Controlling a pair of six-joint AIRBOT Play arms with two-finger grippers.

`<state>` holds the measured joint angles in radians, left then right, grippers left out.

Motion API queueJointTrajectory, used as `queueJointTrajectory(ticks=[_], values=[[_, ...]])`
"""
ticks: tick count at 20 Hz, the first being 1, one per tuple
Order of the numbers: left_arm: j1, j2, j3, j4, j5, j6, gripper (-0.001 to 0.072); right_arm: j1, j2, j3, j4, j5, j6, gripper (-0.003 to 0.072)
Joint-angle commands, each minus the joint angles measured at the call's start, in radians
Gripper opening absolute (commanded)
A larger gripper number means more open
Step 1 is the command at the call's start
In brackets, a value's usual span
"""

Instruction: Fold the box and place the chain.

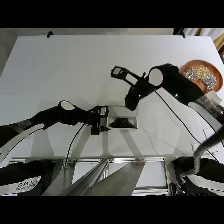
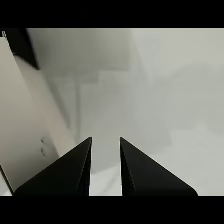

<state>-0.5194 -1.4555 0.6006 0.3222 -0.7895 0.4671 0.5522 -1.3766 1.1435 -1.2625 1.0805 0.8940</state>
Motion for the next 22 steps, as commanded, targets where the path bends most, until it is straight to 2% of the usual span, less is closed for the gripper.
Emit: queueJointTrajectory(ticks=[1,3,7,9,11,22], values=[[0.0,0.0,0.0,0.0,0.0,0.0,0.014,0.045,0.069,-0.078,0.046,-0.043,-0.063,0.0178],[0.0,0.0,0.0,0.0,0.0,0.0,0.014,0.047,0.155,-0.143,0.066,-0.082,-0.07,0.018],[0.0,0.0,0.0,0.0,0.0,0.0,0.014,0.047,0.27,-0.261,0.095,-0.079,-0.13,0.0184],[0.0,0.0,0.0,0.0,0.0,0.0,0.014,0.064,0.297,-0.29,0.098,-0.08,-0.145,0.0239],[0.0,0.0,0.0,0.0,0.0,0.0,0.014,0.09,0.312,-0.295,0.1,-0.079,-0.145,0.0311],[0.0,0.0,0.0,0.0,0.0,0.0,0.014,0.146,0.314,-0.3,0.096,-0.114,-0.196,0.0318]])
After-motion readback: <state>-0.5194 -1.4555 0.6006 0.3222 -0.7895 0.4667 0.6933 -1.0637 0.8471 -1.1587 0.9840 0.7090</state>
